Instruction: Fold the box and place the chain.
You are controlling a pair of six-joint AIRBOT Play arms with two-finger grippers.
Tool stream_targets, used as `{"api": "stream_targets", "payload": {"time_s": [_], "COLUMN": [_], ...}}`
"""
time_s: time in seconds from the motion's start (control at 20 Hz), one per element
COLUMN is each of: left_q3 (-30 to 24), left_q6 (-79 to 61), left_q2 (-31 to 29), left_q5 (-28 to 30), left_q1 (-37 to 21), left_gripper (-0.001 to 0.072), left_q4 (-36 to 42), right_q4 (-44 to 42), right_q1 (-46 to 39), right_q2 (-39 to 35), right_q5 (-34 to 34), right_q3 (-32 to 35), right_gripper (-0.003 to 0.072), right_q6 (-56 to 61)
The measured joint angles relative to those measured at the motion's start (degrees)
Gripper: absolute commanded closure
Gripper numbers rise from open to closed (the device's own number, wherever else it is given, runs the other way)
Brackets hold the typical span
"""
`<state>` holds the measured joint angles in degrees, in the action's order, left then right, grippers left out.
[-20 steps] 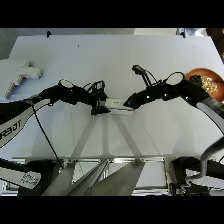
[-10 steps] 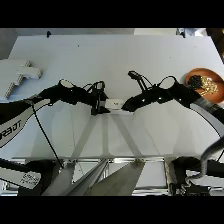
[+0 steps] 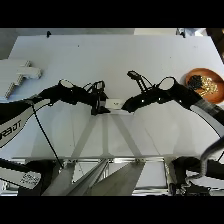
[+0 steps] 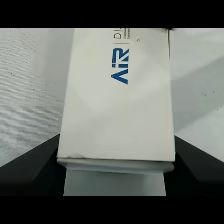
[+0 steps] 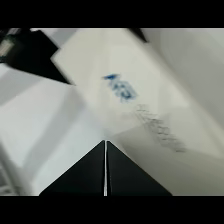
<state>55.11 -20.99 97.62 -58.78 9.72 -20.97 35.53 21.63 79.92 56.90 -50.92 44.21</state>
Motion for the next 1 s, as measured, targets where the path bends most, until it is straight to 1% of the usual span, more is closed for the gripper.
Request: {"api": "stream_targets", "payload": {"time_s": [0.1,0.25,0.4,0.6,0.75,1.0], "left_q3": [0.0,0.0,0.0,0.0,0.0,0.0], "left_q6": [-0.2,-0.4,-0.5,-0.7,-0.7,-0.6], "left_q2": [0.0,0.0,0.0,0.0,0.0,0.0], "left_q5": [0.0,-0.1,-0.2,-0.2,-0.2,-0.1], "left_q1": [0.0,0.0,0.0,0.0,0.0,0.0], "left_gripper": [0.0254,0.0254,0.0254,0.0254,0.0254,0.0254], "left_q4": [-0.1,-0.2,-0.3,-0.4,-0.4,-0.4], "right_q4": [-3.5,-6.1,-7.1,-7.5,-6.6,-5.4], "right_q1": [0.9,2.9,4.8,6.8,7.4,7.6], "right_q2": [-1.5,-2.0,-0.4,2.9,4.7,5.4], "right_q5": [-2.3,-4.9,-8.2,-10.6,-10.7,-11.0], "right_q3": [-0.1,-0.1,-0.1,-0.1,-0.1,-0.2], "right_gripper": [0.0675,0.0675,0.0676,0.0677,0.0677,0.0677], "right_q6": [-1.2,-2.1,-2.3,-2.4,-2.2,-0.9]}}
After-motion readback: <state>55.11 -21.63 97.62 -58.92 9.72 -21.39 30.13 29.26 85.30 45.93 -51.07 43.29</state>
